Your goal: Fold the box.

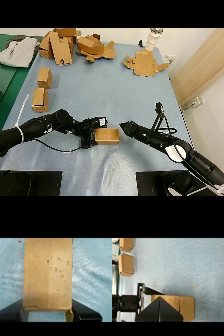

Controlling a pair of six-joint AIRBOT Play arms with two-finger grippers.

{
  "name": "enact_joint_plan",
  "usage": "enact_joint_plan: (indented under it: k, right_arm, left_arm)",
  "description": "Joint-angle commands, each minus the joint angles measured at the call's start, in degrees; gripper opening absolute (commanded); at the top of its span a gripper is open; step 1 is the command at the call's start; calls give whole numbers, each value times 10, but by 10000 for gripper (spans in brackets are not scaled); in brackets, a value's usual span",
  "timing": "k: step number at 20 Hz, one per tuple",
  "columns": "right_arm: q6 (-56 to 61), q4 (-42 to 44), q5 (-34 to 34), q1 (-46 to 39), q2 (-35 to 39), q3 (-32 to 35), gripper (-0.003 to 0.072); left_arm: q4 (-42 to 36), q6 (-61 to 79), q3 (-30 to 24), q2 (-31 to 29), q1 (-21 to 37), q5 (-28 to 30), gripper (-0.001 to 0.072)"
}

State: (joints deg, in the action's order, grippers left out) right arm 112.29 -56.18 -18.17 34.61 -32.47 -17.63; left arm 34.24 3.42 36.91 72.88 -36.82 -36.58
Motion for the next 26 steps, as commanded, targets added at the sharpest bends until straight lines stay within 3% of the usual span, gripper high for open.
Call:
enact_joint_plan:
  k: [1,4,6,9,15,21,26]
  right_arm:
    - [3,0,0,0,0,0,2]
    - [3,-2,0,0,0,0,2]
    - [3,-3,0,0,0,0,2]
    - [3,-5,0,0,0,0,2]
    - [3,-6,2,0,0,0,2]
    - [3,-7,2,0,0,0,2]
    - [3,-7,2,0,0,0,2]
  left_arm:
    - [-2,-1,0,0,0,0,402]
    - [-18,-13,0,0,0,14,401]
    - [-17,-93,3,-3,4,61,401]
    - [36,-219,18,-24,49,84,402]
    - [257,-522,100,-33,264,32,402]
    - [263,-571,176,-33,477,-45,402]
    - [264,-575,211,-33,552,-75,402]
